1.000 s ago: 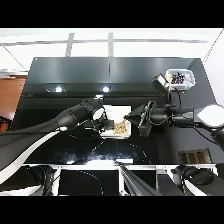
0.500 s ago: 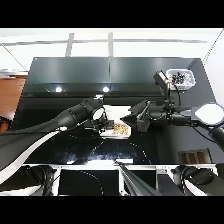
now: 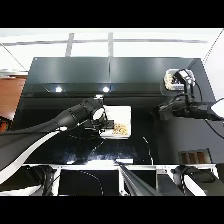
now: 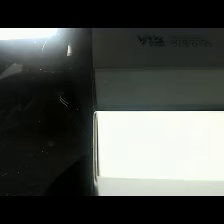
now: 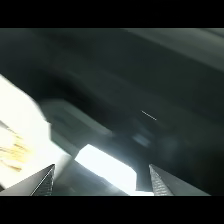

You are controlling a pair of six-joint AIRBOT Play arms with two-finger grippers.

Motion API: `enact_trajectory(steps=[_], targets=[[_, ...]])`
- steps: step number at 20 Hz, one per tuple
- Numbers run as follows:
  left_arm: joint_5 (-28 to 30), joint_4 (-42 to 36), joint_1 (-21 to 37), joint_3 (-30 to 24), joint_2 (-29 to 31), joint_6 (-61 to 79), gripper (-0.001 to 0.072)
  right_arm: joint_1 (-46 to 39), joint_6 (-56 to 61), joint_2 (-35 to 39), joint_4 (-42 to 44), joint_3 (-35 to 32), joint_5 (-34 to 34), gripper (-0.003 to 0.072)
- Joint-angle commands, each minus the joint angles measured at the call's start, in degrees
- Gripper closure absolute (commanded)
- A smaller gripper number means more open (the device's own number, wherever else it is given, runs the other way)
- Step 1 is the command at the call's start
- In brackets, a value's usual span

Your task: Fold the box and place the chain.

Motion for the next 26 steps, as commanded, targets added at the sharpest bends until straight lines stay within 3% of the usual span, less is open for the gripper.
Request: enact_trajectory(steps=[1,2,4,5,9,14,17,19,21,23,25,26], targets=[[-0.2,0.02,0.02,0.04,0.0,0.02,0.068,-2.89,4.52,0.04,-9.68,-0.04,2.25,-0.001],[-0.39,0.04,0.02,0.07,0.02,0.0,0.0631,-2.86,4.61,0.04,-9.09,-0.04,2.14,-0.001],[-1.16,-0.09,0.0,0.42,0.07,0.0,0.0321,-2.86,4.59,0.04,-8.59,-0.04,1.01,-0.001],[-2.64,-0.63,0.0,1.27,0.09,0.24,0.0299,-2.86,4.61,0.04,-8.59,-0.04,0.35,-0.0009],[-8.17,-0.57,0.09,6.49,2.78,11.67,0.03,-2.89,4.85,0.04,-8.59,-0.09,-1.03,-0.001],[-18.43,-1.14,0.33,6.8,11.52,29.22,0.0301,-2.91,4.85,0.04,-8.61,-0.11,-1.09,-0.0009],[-19.15,-1.09,2.99,4.28,17.66,41.57,0.0301,-2.89,4.85,0.04,-8.61,-0.11,-1.36,-0.0009],[-19.52,-1.88,7.67,1.29,21.03,43.25,0.0301,-2.89,4.85,0.04,-8.61,-0.11,-1.29,-0.0009],[-16.35,-5.05,13.11,-3.67,24.48,50.36,0.0302,-2.89,4.85,0.04,-8.61,-0.11,-1.4,-0.0009],[-8.02,-13.94,20.02,-9.51,27.93,61.24,0.0302,-2.89,4.87,0.04,-8.61,-0.11,-1.49,-0.0009],[1.29,-35.63,29.57,-16.02,30.27,78.93,0.0302,-2.89,5.09,0.04,-8.61,-0.11,-1.51,-0.0009],[1.9,-47.12,34.42,-18.95,30.25,89.09,0.0302,-2.89,5.11,0.04,-8.61,-0.13,-1.49,-0.0009]])
